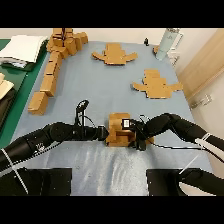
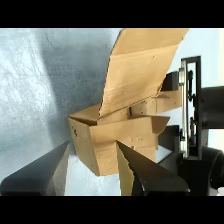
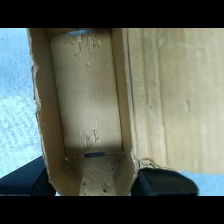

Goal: Fold the box.

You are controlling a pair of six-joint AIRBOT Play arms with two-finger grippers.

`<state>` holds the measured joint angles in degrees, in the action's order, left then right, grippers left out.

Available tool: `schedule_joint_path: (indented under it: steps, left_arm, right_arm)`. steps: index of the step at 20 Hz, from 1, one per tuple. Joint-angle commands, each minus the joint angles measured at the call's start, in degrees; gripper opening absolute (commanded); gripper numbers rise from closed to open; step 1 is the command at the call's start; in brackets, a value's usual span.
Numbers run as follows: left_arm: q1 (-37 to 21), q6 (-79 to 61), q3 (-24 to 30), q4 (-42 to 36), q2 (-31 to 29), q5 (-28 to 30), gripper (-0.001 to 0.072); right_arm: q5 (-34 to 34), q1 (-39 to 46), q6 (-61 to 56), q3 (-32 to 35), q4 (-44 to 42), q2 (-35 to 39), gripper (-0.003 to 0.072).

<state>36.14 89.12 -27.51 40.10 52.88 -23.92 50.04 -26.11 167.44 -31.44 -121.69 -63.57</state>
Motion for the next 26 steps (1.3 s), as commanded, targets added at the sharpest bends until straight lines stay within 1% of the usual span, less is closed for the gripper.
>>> schedule_joint_path:
  steps: [1,9,12,15,19,21,23,24,26]
  left_arm:
    - [0.31,-0.07,-0.02,-1.07,0.0,0.79,0.0452]
    - [0.55,0.09,-0.07,-0.57,0.0,-1.11,0.0453]
    - [3.02,4.55,-1.46,3.13,1.16,-1.2,0.0453]
    - [6.36,9.77,-5.55,9.6,5.68,-2.69,0.0453]
    - [8.98,22.86,-12.07,23.69,11.76,-9.79,0.0453]
    - [10.05,30.91,-15.37,32.68,13.18,-14.38,0.0453]
    - [11.04,36.94,-18.43,39.21,13.97,-18.75,0.0453]
    - [11.41,38.49,-19.52,40.61,14.27,-20.11,0.0453]
    - [11.67,40.68,-20.17,41.0,14.62,-20.74,0.0452]
  right_arm:
    - [0.0,0.02,-0.02,0.02,-0.02,-0.02,0.0584]
    - [0.0,0.02,-0.02,0.02,-0.04,-0.02,0.0584]
    - [0.0,0.02,-0.02,0.02,-0.02,-0.02,0.0584]
    - [0.0,0.02,-0.02,0.02,-0.02,-0.02,0.0584]
    - [0.0,0.02,-0.02,0.02,-0.02,-0.02,0.0584]
    - [0.0,0.02,-0.02,0.02,-0.02,-0.02,0.0584]
    - [0.0,0.02,-0.02,0.02,-0.02,-0.02,0.0584]
    - [0.0,0.02,-0.02,0.02,-0.02,-0.02,0.0584]
    - [-0.02,0.02,-0.02,0.02,-0.02,-0.02,0.0584]
